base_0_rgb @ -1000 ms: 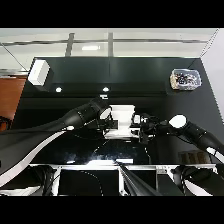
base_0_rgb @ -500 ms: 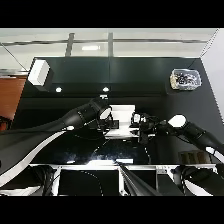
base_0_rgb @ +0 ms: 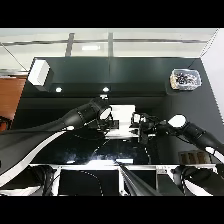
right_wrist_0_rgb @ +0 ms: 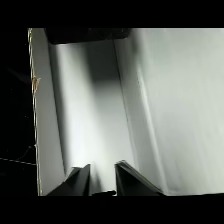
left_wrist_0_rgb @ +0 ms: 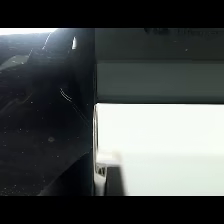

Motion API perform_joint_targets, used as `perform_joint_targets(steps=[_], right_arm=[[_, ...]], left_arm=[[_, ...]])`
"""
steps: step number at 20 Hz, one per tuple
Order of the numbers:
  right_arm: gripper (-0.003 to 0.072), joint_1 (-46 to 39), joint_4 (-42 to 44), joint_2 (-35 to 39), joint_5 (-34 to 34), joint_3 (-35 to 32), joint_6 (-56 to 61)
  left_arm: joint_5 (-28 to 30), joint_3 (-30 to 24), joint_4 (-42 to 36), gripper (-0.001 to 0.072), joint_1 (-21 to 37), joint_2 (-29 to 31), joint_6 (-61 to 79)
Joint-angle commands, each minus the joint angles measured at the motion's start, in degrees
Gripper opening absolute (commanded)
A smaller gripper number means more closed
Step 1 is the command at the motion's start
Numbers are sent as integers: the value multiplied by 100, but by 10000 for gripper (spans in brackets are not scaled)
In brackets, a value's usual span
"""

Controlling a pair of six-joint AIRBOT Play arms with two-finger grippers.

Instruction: Fold the box and place the chain.

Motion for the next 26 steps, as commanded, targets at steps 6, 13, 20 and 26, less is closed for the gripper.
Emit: perform_joint_targets(steps=[6,13,20,26], right_arm=[[18,-22,-46,39,11,-2,39],[18,-1290,-1279,1650,704,2,2765],[18,-3506,-4033,1727,935,-4,10137],[17,-4079,-2861,295,2068,-4,9077]], left_arm=[[-9,2,11,22,0,0,-4],[-20,2,11,22,7,0,-7],[-42,2,17,22,9,0,-4],[-35,2,13,22,9,0,-4]])
